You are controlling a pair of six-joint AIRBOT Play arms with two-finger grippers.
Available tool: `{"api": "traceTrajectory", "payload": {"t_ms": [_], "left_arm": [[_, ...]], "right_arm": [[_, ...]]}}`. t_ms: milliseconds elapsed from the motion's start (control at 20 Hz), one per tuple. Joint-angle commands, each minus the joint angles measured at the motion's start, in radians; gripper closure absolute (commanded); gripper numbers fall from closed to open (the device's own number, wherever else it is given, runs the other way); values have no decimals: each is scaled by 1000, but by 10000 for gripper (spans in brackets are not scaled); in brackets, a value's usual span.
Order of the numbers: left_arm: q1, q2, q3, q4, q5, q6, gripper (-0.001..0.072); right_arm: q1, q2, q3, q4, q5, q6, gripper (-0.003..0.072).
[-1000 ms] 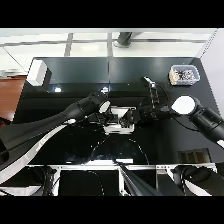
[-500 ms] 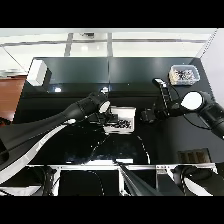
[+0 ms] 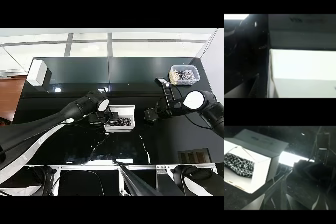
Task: Fold the box and place the chain.
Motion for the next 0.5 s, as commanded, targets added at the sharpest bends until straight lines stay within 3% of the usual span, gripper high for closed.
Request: {"api": "traceTrajectory", "payload": {"t_ms": [0, 250, 350, 450], "left_arm": [[0, 47, 12, 40, -19, 37, 272], [-6, 294, -23, 271, -126, 248, 272], [22, 403, -95, 402, -185, 264, 273], [137, 491, -212, 407, -209, 283, 272]], "right_arm": [[-1, 0, -1, -3, -22, -1, 369], [-1, 0, -1, -3, -31, -1, 369], [-1, 0, -1, -3, -40, -1, 369], [-1, 0, -1, -3, -48, -1, 369]]}}
